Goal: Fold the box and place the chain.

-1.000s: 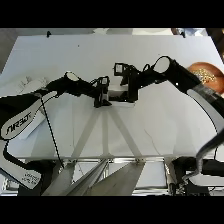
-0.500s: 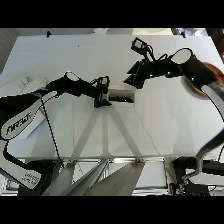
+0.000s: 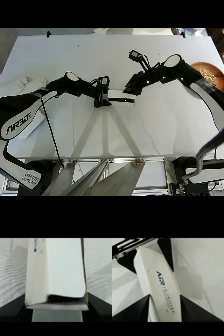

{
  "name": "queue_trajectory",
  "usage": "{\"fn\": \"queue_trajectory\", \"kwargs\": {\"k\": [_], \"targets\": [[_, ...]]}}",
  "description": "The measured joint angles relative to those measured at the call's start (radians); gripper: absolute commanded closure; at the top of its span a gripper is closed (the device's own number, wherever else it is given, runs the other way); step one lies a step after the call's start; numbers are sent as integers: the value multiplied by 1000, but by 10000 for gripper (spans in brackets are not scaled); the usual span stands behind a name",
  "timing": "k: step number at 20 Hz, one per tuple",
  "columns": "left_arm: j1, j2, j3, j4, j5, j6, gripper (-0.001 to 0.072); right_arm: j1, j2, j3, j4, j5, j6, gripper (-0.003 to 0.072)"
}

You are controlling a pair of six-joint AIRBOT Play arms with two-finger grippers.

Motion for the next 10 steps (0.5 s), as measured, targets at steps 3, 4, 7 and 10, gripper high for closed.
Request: {"fn": "queue_trajectory", "kwargs": {"k": [3,4,7,10], "targets": [[0,0,0,0,0,0,209,15,-5,0,-37,13,-6,397],[0,0,0,0,0,1,209,24,-6,0,-57,14,-7,398],[0,0,0,0,0,2,209,51,-7,0,-114,12,-10,398],[0,0,0,0,0,2,209,75,-7,0,-158,-4,-13,399]]}}
